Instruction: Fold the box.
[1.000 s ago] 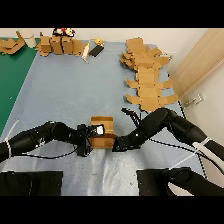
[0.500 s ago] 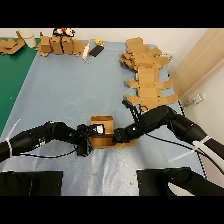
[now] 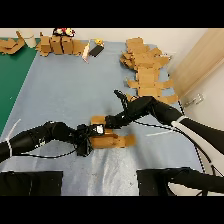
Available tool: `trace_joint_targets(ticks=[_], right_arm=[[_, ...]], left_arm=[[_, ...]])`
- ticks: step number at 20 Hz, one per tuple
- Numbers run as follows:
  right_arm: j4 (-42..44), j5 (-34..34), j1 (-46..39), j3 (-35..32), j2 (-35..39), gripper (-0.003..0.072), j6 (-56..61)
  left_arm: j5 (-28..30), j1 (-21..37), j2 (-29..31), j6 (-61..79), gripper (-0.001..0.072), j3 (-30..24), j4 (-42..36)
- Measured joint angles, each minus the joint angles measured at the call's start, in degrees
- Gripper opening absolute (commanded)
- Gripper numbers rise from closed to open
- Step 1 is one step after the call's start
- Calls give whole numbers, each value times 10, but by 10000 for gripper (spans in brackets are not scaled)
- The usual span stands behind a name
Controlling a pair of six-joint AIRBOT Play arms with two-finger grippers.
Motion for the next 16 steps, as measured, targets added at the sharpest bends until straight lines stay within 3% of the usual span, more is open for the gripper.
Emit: trace_joint_targets(ticks=[7,16], right_arm=[[-17,4,0,2,-38,5,-55],[-61,0,-14,37,-24,5,-94]], left_arm=[[0,0,0,0,459,0,0],[0,0,0,0,459,0,0]])
